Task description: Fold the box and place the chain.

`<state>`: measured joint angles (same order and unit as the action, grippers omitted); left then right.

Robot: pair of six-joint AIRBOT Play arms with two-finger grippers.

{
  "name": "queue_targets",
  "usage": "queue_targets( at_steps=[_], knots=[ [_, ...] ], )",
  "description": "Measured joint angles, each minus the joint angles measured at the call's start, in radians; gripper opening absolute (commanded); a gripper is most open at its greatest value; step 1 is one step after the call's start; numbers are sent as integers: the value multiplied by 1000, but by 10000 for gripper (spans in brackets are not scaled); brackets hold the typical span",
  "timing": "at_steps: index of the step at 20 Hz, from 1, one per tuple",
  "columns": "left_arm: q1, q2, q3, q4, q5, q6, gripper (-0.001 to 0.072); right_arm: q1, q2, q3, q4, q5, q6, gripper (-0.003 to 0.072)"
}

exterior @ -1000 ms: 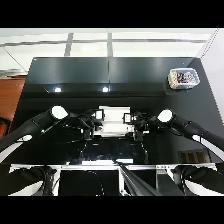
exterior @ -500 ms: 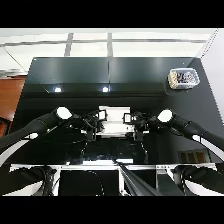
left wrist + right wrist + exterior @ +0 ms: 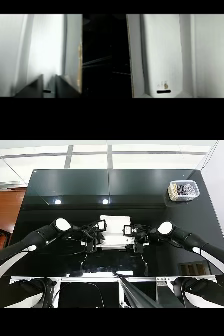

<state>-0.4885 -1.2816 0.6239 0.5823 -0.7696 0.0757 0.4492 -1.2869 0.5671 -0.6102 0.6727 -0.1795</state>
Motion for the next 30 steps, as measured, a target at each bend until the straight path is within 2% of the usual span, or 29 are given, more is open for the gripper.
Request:
queue_targets(
  at_steps=[4, 7, 9, 12, 15, 18, 21, 24, 27, 28, 30],
  knots=[
    [102, 130, 0, 127, -17, -279, 23, 0, 0, 0, 0, 0, -1, 227],
    [236, 236, -5, 283, -92, -518, 24, 0, 0, 0, 0, 0, -1, 227],
    [338, 269, -21, 347, -134, -702, 24, 0, 0, 0, 0, 0, -1, 227],
    [480, 250, -58, 360, -190, -977, 24, 0, 0, 0, 0, 0, -1, 227],
    [576, 148, -87, 231, -298, -1090, 22, 0, 0, 0, 0, 0, -1, 227],
    [578, 29, -98, 111, -346, -1119, 21, 0, 0, 0, 0, 0, -1, 227],
    [500, -51, -100, 47, -329, -1122, 22, 0, 0, 0, 0, 0, -1, 227],
    [415, -93, -85, 21, -312, -1109, 23, 0, 0, 0, 0, 0, -1, 227],
    [385, -108, -46, -22, -354, -1037, 27, 0, 0, 0, 0, 0, -1, 227],
    [383, -111, -29, -37, -377, -1014, 91, 0, 0, 0, 0, 0, -1, 227],
    [377, -114, 7, -58, -430, -980, 392, 0, 0, 0, 0, 0, -1, 227]
  ],
)
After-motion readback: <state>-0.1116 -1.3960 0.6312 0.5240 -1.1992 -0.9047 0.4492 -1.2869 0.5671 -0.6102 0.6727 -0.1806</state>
